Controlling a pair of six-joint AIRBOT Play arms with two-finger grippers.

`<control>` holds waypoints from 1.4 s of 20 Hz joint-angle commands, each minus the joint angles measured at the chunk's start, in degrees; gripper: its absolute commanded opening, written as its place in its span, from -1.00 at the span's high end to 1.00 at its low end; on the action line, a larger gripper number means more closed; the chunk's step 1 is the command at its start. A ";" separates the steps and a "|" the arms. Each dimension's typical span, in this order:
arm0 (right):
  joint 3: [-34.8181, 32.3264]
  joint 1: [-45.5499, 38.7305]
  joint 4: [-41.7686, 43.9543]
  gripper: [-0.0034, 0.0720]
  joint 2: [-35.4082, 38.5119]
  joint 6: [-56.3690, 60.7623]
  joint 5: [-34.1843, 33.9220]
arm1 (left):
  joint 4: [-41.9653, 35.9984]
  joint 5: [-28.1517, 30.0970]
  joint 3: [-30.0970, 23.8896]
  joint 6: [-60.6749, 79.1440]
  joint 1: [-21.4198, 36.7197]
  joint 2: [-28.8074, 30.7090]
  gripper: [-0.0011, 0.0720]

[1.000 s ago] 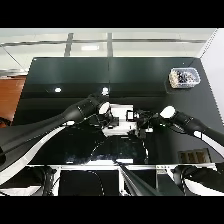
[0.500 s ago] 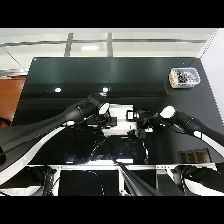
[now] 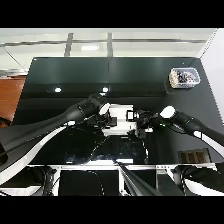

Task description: Fold the box and place the chain.

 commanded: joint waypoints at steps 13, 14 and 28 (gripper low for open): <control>0.00 0.04 0.04 0.27 -0.04 0.52 -0.31 | -0.04 0.59 0.00 0.31 -0.26 -0.04 0.89; 0.00 0.04 0.07 0.07 -0.04 1.73 -1.27 | -0.07 0.57 0.02 0.33 -0.26 -0.02 0.89; 0.17 -4.17 -9.31 -0.97 12.57 7.72 4.15 | -0.24 1.29 0.04 0.31 -0.22 -0.02 0.89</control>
